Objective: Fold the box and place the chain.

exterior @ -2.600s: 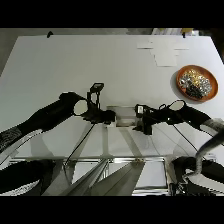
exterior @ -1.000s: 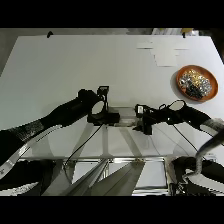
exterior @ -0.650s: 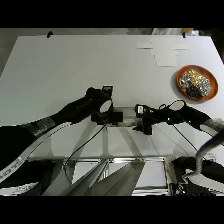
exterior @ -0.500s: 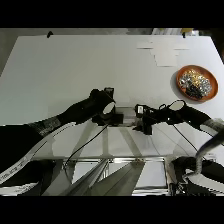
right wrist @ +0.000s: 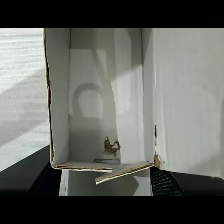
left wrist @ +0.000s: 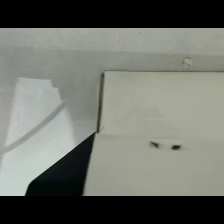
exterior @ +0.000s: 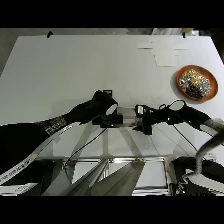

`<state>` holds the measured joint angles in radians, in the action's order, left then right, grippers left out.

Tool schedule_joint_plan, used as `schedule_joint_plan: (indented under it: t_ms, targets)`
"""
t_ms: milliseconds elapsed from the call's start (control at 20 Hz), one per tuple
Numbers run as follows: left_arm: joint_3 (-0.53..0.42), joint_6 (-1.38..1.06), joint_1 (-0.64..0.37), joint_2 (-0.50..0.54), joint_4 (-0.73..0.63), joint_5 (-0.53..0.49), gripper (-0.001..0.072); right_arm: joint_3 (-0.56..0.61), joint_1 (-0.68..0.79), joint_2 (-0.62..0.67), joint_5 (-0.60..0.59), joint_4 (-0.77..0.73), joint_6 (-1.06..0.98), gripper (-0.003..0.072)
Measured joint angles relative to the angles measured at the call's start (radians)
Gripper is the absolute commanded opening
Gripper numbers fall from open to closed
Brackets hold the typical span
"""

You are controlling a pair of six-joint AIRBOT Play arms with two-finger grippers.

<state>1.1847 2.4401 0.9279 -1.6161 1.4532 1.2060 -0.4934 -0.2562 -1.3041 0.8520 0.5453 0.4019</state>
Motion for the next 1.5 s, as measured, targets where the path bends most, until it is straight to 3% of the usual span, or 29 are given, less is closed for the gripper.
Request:
schedule_joint_plan:
  t_ms: [100,150,250,400,450,900,1150,1250,1500]
  targets:
    - [0.0,0.004,0.0,0.0,0.0,0.006,0.0006,0.0,0.0,0.0,0.0,0.0,0.0,0.0436]
    - [0.0,0.005,-0.001,0.0,0.0,0.008,0.0002,0.0,0.0,0.0,0.0,0.0,0.002,0.0436]
    - [0.0,0.006,-0.001,0.0,-0.002,0.007,0.0022,0.0,0.0,0.0,0.001,0.001,0.002,0.0436]
    - [0.0,0.01,-0.001,0.001,-0.005,0.0,0.0167,0.0,0.0,0.0,0.001,0.0,0.0,0.0436]
    - [0.0,0.01,-0.002,0.005,-0.006,-0.003,0.0181,0.0,0.0,0.0,0.001,0.0,-0.001,0.0436]
    - [-0.009,-0.076,-0.055,0.066,0.004,0.003,0.0181,0.0,0.0,0.0,0.0,0.0,-0.002,0.0436]
    - [-0.051,-0.122,-0.064,0.07,-0.014,-0.039,0.0178,0.0,0.0,0.0,-0.001,-0.001,-0.001,0.0436]
    - [-0.059,-0.13,-0.062,0.064,-0.024,-0.06,0.0129,0.0,0.0,0.0,-0.001,-0.001,-0.001,0.0436]
    - [-0.066,-0.14,-0.058,0.044,-0.056,-0.095,0.0129,0.0,0.0,0.0,0.0,-0.001,-0.001,0.0436]
